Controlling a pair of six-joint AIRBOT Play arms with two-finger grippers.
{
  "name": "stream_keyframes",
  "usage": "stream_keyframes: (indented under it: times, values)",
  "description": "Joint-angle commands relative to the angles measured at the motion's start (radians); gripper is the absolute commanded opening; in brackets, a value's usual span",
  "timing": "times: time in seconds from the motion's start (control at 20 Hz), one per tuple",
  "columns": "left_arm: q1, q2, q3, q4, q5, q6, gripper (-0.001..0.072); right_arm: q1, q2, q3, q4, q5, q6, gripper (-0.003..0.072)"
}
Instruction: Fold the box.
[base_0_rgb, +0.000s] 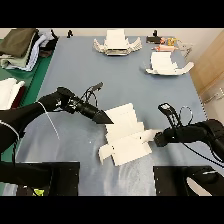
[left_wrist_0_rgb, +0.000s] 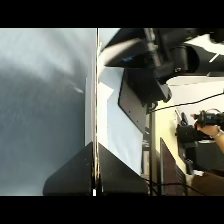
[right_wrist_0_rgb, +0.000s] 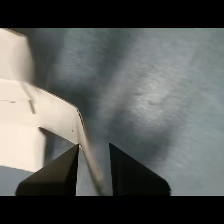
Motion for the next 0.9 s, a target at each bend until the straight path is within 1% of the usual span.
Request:
stream_keyframes:
  times: [0.0, 0.1, 0.25, 0.4, 0.5, 0.6, 0.75, 0.85]
  values:
    - [-0.025, 0.037, 0.002, -0.018, 0.016, 0.142, 0.0014, 0.0, 0.001, 0.018, -0.315, -0.012, 0.156, 0.0299]
    - [-0.059, 0.068, 0.002, 0.024, 0.096, 0.178, 0.0014, 0.0, 0.001, 0.059, -0.334, -0.01, 0.22, 0.03]
    - [-0.114, 0.098, 0.002, 0.095, 0.241, 0.197, 0.0014, 0.0, 0.001, 0.147, -0.295, -0.007, 0.228, 0.0299]
    - [-0.173, 0.12, 0.002, 0.119, 0.38, 0.254, 0.0014, 0.0, 0.001, 0.219, -0.301, 0.008, 0.288, 0.0299]
    - [-0.219, 0.146, 0.002, 0.126, 0.429, 0.272, 0.0013, 0.0, 0.001, 0.232, -0.301, 0.03, 0.304, 0.0299]
    - [-0.266, 0.176, -0.002, 0.199, 0.468, 0.274, 0.0012, 0.0, -0.001, 0.232, -0.301, 0.032, 0.334, 0.0299]
    - [-0.323, 0.237, -0.026, 0.334, 0.565, 0.271, 0.0012, 0.0, -0.001, 0.232, -0.301, 0.04, 0.36, 0.0299]
    - [-0.343, 0.298, -0.038, 0.34, 0.612, 0.271, 0.0012, 0.0, -0.001, 0.232, -0.302, 0.04, 0.377, 0.0299]
